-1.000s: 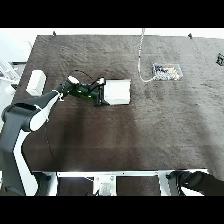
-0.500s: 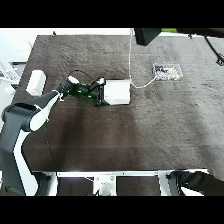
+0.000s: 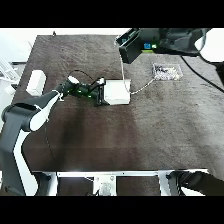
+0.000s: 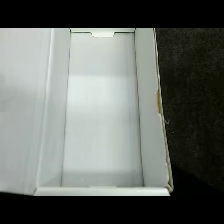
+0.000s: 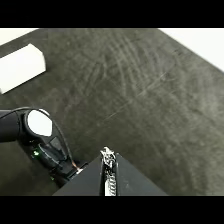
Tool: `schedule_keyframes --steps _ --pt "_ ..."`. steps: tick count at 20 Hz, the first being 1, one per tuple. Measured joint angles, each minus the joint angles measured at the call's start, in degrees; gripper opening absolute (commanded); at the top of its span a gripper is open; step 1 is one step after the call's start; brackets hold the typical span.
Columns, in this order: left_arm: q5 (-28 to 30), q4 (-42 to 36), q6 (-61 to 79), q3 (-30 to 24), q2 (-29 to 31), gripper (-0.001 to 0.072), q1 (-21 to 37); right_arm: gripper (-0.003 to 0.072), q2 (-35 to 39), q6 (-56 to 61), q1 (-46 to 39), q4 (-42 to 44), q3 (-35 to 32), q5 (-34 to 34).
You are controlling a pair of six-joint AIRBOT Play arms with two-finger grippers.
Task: Fold the box and place the chain.
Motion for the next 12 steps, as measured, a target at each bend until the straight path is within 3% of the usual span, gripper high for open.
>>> schedule_keyframes --steps 6,12 --pt "0.0 0.0 0.0 0.0 0.0 0.0358 0.0 0.0011 -2.2 1.2 0.0 1.2 -4.8 -1.5" --pt "0.0 0.0 0.0 0.0 0.0 0.0358 0.0 0.001 -4.6 2.9 -1.4 1.7 -14.4 -8.4"
